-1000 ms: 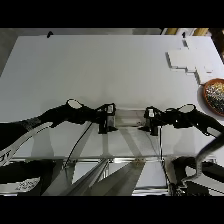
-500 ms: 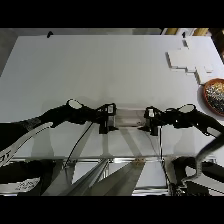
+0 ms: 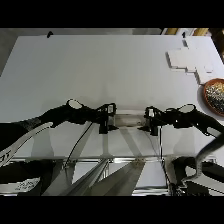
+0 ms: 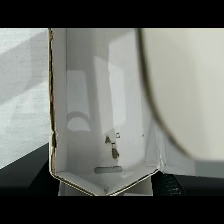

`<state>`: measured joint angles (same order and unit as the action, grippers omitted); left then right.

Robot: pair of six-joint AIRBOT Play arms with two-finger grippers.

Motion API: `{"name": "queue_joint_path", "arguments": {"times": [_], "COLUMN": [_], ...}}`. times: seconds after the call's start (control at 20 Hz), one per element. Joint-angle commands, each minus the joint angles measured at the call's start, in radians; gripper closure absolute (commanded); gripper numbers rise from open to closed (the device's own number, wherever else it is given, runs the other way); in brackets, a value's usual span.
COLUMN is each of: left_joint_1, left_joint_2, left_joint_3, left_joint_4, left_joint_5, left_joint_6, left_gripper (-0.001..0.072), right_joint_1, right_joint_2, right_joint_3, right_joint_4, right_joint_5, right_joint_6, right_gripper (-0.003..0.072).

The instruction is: Fold the box and place the chain.

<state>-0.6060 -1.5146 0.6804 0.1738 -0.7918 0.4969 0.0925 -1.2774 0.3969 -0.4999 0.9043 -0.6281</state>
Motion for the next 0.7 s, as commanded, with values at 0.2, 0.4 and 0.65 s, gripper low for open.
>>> {"name": "queue_joint_path", "arguments": {"times": [0.2,0.4,0.65], "left_joint_1": [0.000,0.000,0.000], "left_joint_2": [-0.001,-0.001,-0.001], "left_joint_3": [0.001,0.001,0.001], "left_joint_4": [-0.001,-0.001,-0.001], "left_joint_5": [0.002,0.002,0.002], "left_joint_6": [0.000,0.000,0.000], "left_gripper": [0.0600,0.0600,0.0600], "right_joint_1": [0.000,0.000,0.000], "right_joint_2": [0.002,0.002,0.002], "right_joint_3": [0.000,0.000,0.000], "right_joint_4": [0.004,0.006,0.009], "right_joint_5": [0.001,0.021,0.027], "right_joint_6": [-0.002,-0.001,0.002], "right_gripper": [0.0300,0.0300,0.0269]}}
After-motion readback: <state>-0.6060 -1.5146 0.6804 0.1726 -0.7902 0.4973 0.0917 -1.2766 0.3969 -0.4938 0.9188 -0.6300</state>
